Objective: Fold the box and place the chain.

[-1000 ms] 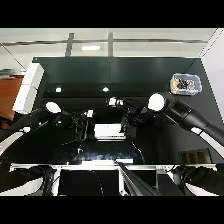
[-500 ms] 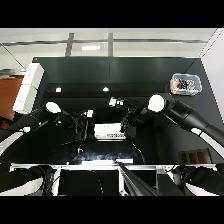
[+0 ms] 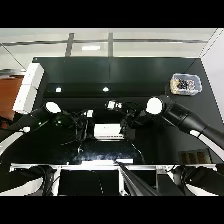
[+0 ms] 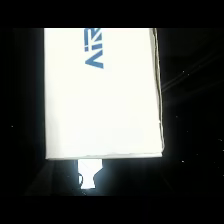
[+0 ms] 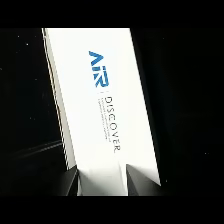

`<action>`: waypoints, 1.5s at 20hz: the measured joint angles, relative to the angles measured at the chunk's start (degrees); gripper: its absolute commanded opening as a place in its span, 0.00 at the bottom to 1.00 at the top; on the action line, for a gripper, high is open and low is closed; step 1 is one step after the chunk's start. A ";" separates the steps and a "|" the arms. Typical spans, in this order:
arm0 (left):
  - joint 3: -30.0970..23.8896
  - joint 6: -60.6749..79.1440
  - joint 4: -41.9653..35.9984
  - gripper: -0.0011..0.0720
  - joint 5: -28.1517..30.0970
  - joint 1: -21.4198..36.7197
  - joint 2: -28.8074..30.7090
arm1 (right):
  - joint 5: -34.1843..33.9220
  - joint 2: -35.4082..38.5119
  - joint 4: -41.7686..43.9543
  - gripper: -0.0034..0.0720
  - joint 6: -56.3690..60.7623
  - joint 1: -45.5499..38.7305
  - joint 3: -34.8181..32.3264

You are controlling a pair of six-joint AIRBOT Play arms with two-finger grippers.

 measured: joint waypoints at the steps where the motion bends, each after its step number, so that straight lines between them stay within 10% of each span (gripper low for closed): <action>1: 0.00 0.04 0.02 0.57 0.00 -0.02 0.00 | -0.20 -0.07 0.00 0.55 0.31 0.11 -0.11; 28: 0.00 -0.20 -0.09 0.57 0.02 -0.02 0.00 | -1.16 3.13 0.02 0.54 5.29 0.35 -0.31; 29: 0.00 -0.20 -0.09 0.57 0.02 -0.02 0.00 | -1.20 3.19 0.02 0.45 6.29 0.35 -0.31; 30: 0.00 -0.15 -0.09 0.57 0.02 -0.02 -0.02 | -1.22 3.26 0.04 0.09 7.87 0.35 -0.26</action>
